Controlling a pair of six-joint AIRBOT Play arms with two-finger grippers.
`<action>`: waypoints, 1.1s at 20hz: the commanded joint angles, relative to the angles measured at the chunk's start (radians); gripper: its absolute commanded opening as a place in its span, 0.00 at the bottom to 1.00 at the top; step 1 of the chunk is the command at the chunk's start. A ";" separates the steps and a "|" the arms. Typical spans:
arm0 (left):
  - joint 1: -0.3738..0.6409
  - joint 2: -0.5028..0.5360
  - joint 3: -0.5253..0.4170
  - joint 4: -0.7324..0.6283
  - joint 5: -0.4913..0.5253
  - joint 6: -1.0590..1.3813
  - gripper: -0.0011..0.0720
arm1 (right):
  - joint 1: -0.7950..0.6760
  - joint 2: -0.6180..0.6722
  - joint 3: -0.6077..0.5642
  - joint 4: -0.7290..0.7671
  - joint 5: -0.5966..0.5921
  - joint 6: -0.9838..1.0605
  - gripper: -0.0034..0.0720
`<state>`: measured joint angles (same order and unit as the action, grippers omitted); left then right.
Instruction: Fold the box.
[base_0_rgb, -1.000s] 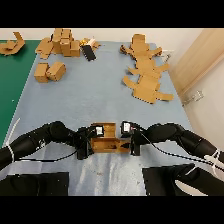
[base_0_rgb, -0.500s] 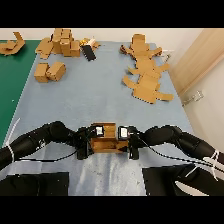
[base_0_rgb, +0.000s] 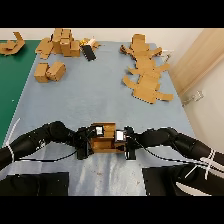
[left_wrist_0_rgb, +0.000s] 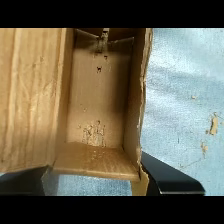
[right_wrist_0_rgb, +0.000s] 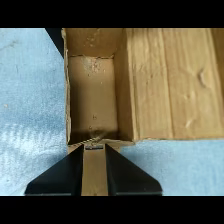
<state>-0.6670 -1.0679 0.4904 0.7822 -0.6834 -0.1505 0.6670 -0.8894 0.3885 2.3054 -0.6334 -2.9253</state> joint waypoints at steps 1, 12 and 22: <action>0.000 0.000 0.001 0.000 0.000 0.000 0.72 | 0.008 -0.003 0.001 0.005 0.024 0.000 0.32; 0.000 0.000 0.001 0.000 0.000 0.000 0.72 | 0.073 -0.040 0.000 0.008 0.101 0.001 0.54; 0.000 0.000 0.001 0.000 0.000 0.000 0.72 | 0.072 -0.040 0.000 0.003 0.103 0.001 0.65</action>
